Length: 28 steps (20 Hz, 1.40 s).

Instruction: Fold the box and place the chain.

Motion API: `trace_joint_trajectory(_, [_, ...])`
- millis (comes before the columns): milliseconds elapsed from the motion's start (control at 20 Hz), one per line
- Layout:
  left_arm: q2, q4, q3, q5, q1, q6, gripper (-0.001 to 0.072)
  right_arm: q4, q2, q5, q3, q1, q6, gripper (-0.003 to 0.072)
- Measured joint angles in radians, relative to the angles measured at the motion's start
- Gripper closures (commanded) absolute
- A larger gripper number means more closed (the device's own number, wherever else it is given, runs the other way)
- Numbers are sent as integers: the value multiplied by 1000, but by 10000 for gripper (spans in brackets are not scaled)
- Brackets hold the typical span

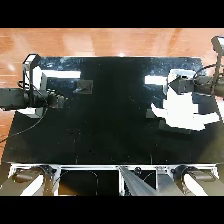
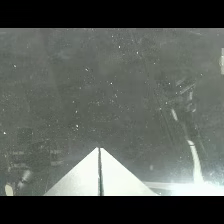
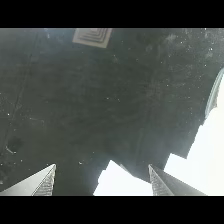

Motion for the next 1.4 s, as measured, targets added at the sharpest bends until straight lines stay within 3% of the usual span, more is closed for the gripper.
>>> trace_joint_trajectory(700, [-13, 5, 0, -22, 0, 0, 689, 0, 0, -13, 0, 0, 0, -34])
trace_joint_trajectory(1400, [-177, 4, 0, -19, 0, 0, 689, 26, 0, -176, 0, 0, 0, -34])
